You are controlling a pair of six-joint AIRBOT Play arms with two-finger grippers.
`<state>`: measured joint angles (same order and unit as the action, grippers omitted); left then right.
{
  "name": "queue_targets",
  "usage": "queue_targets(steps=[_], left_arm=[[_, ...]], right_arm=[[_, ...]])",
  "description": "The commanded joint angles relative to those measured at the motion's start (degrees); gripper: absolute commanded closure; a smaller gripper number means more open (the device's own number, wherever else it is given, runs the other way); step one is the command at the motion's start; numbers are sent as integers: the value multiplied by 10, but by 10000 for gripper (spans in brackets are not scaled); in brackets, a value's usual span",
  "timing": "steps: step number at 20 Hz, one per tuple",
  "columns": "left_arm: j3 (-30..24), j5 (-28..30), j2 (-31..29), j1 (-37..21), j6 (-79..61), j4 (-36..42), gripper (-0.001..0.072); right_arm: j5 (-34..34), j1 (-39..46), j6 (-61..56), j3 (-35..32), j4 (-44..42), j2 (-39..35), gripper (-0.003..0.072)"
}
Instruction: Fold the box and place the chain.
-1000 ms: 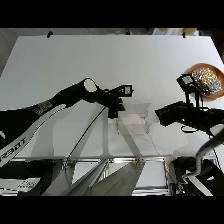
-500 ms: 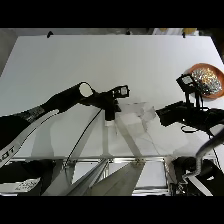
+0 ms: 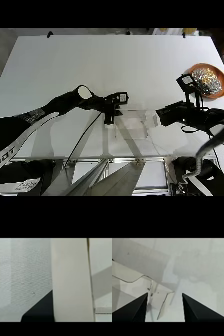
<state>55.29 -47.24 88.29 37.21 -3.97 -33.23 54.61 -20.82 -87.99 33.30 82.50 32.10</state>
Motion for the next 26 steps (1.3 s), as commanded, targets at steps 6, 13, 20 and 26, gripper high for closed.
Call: queue_targets(steps=[6,13,20,26], left_arm=[[0,5,-2,0,6,-23,709],[0,5,-2,0,5,-24,708],[0,5,-2,0,5,-24,699],[0,3,-2,0,6,-24,699]], right_arm=[[0,-1,0,1,0,0,212],[0,-1,0,1,0,0,212],[-1,-1,22,1,0,0,212],[34,-1,204,-1,-82,0,669]])
